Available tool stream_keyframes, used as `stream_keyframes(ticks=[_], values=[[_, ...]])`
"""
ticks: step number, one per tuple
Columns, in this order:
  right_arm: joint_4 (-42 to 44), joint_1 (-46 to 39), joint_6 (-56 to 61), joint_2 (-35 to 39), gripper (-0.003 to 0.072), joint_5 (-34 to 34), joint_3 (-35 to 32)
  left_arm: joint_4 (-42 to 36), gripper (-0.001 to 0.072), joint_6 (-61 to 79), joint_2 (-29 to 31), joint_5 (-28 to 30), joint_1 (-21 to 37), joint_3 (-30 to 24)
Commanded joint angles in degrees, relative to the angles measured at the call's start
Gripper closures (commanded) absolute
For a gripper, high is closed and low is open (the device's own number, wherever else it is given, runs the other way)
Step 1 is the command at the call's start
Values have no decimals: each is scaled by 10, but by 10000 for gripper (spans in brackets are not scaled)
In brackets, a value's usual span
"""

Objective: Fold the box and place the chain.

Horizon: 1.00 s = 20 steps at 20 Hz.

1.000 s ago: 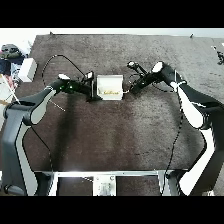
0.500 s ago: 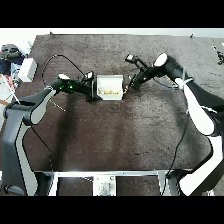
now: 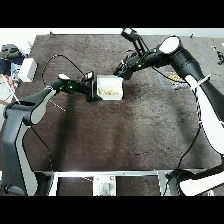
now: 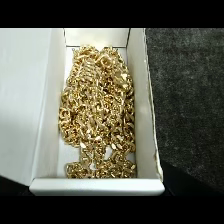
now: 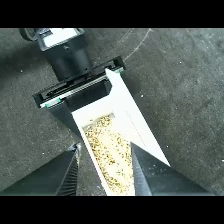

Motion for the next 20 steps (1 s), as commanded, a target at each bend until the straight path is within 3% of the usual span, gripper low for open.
stream_keyframes(ticks=[1, 4, 5, 6, 8, 9, 12, 17, 20], values=[[-75, 19, 40, 5, 341, -38, 0, 0, 424, 0, 0, 0, 0, 0], [-82, 10, 55, 5, 342, -77, 0, 0, 424, 0, 0, 0, 0, 0], [-83, 5, 60, 5, 403, -96, 0, 0, 424, 0, 0, 0, 0, 0], [-83, -2, 60, 3, 510, -112, 0, 0, 424, 0, 0, 0, 0, 0], [-79, -17, 57, -5, 537, -137, 0, 0, 424, 0, 0, 0, 0, 0], [-70, -26, 56, -12, 619, -140, 0, 0, 424, 0, 0, 0, 0, 0], [0, -59, 6, -58, 620, -123, 1, 0, 424, 0, 0, 0, 0, 0], [158, -93, -100, -135, 647, -32, 10, 0, 424, 0, 0, 0, 0, 0], [180, -92, -142, -150, 645, 22, 10, 0, 424, 0, 0, 0, 0, 0]])
